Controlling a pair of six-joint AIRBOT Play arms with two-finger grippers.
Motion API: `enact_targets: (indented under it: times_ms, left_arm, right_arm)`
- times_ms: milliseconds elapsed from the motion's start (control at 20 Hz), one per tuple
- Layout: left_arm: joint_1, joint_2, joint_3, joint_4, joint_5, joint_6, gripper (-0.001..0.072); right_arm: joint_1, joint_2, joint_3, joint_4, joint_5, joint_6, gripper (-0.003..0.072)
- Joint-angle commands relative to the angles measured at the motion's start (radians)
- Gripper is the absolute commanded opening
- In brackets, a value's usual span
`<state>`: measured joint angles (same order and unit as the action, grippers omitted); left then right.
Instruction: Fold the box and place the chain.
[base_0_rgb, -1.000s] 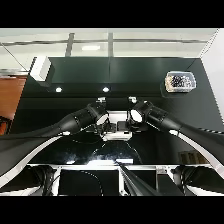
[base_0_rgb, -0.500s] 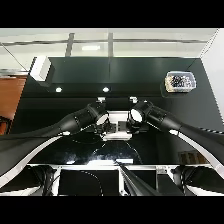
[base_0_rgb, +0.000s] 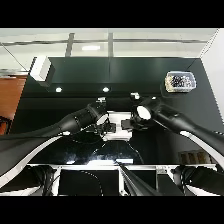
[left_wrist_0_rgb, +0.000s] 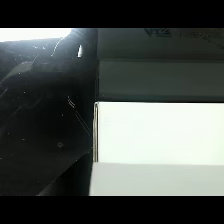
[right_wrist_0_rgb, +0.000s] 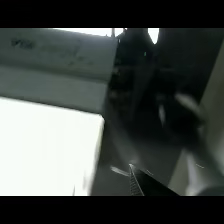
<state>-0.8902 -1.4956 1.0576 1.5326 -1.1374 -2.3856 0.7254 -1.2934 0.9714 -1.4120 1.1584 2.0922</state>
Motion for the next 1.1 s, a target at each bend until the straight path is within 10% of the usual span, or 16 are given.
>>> enact_targets:
  times_ms: [0,350,700,950,1050]
  left_arm:
    - [0.0,0.0,0.0,0.0,-0.001,-0.001,0.0028]
    - [0.0,0.0,0.0,0.0,-0.001,-0.001,0.0028]
    - [0.0,0.0,0.0,0.0,0.003,-0.001,0.0028]
    - [0.0,0.0,0.0,0.0,0.0,-0.001,0.0028]
    - [0.0,0.0,0.0,0.0,-0.002,-0.001,0.0028]
  right_arm:
    - [-0.009,0.192,0.001,-0.148,0.083,-0.109,0.0389]
    - [-0.242,0.439,-0.004,-0.706,0.063,-0.079,0.039]
    - [-0.765,0.255,-0.05,-0.435,-0.51,-0.078,0.0389]
    - [-0.856,-0.118,0.24,-0.233,-0.39,-0.193,0.0234]
    - [-0.857,-0.275,0.405,-0.206,-0.264,-0.23,0.0425]
